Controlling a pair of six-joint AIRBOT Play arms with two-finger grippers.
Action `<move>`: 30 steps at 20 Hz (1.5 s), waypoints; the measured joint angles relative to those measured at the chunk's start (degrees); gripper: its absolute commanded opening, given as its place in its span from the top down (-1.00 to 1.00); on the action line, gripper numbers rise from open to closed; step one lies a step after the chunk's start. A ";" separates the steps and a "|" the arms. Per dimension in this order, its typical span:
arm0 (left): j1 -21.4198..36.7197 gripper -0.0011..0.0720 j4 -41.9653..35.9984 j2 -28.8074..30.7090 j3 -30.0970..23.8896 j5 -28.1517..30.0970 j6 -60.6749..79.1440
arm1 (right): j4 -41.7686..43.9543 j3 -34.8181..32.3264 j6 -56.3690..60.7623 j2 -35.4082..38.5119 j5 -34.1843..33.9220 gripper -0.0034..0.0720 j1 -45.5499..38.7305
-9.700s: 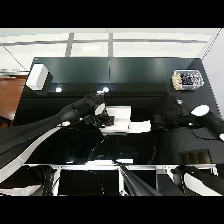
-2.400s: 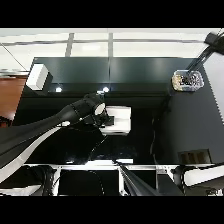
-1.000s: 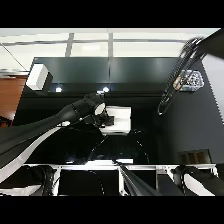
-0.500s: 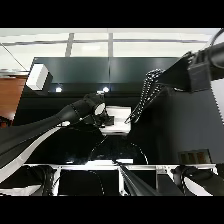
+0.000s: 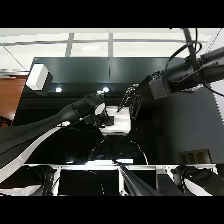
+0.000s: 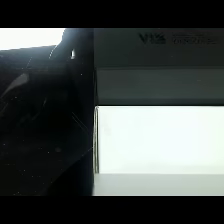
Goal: Fold the box and place the chain.
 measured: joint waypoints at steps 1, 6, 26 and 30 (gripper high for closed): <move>0.00 0.90 0.00 0.00 0.02 0.00 -0.02 | 0.02 -0.46 -0.04 -0.07 -0.37 0.88 0.13; 0.00 0.90 0.00 0.00 0.00 0.00 0.00 | 0.44 -1.36 -0.07 -0.07 -1.46 0.88 0.42; 0.00 0.90 0.00 0.00 0.02 0.00 0.00 | 3.48 -7.19 -1.75 -0.11 -3.69 0.88 2.58; 0.00 0.90 0.00 0.00 0.00 0.00 0.00 | 0.31 -14.97 -1.75 -0.11 -7.28 0.88 3.30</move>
